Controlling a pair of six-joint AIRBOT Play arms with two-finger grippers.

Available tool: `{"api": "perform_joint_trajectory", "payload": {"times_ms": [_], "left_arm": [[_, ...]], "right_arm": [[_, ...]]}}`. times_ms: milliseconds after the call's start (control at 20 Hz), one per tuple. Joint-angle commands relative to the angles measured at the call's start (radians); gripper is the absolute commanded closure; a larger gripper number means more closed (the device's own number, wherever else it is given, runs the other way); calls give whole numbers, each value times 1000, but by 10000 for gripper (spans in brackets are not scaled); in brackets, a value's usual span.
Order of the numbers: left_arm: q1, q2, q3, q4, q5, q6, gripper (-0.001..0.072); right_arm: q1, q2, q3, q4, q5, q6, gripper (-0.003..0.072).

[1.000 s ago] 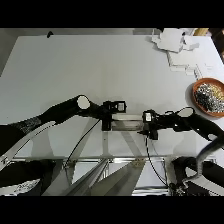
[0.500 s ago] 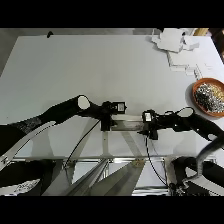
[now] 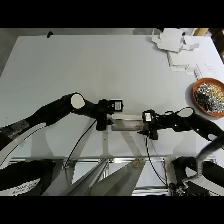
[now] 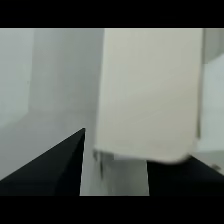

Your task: Fold the box and place the chain.

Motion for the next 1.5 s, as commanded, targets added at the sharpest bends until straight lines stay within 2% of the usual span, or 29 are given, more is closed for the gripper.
{"api": "perform_joint_trajectory", "payload": {"times_ms": [0,150,250,350,550,600,700,750,900,1150,1350,1450], "left_arm": [[5,48,0,152,-103,-162,295],[5,81,0,146,-135,-168,300],[5,114,0,146,-154,-168,400],[5,150,0,147,-160,-168,442],[1,211,0,146,-155,-168,444],[-2,213,0,146,-156,-171,482],[-25,209,0,146,-156,-180,664],[-44,207,0,147,-151,-179,704],[-78,190,0,128,-80,-179,704],[-137,171,0,88,-32,-178,702],[-111,130,8,-32,101,-83,703],[-84,82,60,-34,97,-60,704]], "right_arm": [[0,1,1,0,0,0,288],[0,1,1,0,0,0,288],[0,1,1,0,0,0,288],[0,1,1,0,0,0,288],[0,1,1,0,0,0,288],[0,1,1,0,0,0,288],[0,1,1,0,0,0,288],[0,1,1,0,0,0,288],[0,1,1,0,0,0,288],[0,1,1,0,0,0,288],[0,1,1,0,1,0,288],[0,1,1,0,1,0,288]]}}
